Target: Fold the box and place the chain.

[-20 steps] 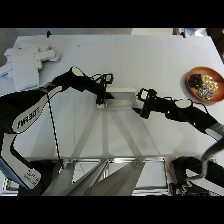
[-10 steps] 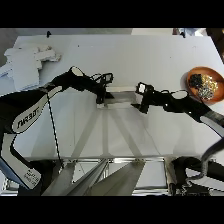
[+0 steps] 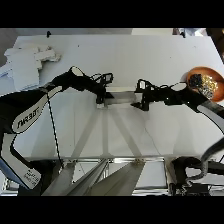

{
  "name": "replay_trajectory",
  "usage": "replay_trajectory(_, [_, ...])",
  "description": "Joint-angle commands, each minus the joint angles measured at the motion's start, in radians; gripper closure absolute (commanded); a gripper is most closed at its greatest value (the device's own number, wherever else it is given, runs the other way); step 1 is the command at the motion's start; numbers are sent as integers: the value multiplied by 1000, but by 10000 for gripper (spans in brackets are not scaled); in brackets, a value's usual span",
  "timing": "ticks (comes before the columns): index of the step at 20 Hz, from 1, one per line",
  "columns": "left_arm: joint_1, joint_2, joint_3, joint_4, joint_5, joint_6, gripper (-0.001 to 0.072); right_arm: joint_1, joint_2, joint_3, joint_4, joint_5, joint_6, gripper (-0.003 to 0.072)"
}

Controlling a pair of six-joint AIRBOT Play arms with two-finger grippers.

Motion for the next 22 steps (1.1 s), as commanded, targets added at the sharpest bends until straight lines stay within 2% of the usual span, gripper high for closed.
replay_trajectory(1, [-1, 0, 0, 0, -2, 0, 692, -1, -49, 28, -34, 58, 24, -7])
replay_trajectory(8, [-1, 0, -1, 0, -2, 0, 692, -1, -103, 34, -77, 67, 14, -7])
replay_trajectory(15, [-1, 0, -1, 0, -2, 0, 692, -1, -111, 57, -23, 65, -39, -7])
replay_trajectory(22, [-1, 0, 0, 0, -2, 0, 692, 10, -131, 75, -33, 124, -7, -7])
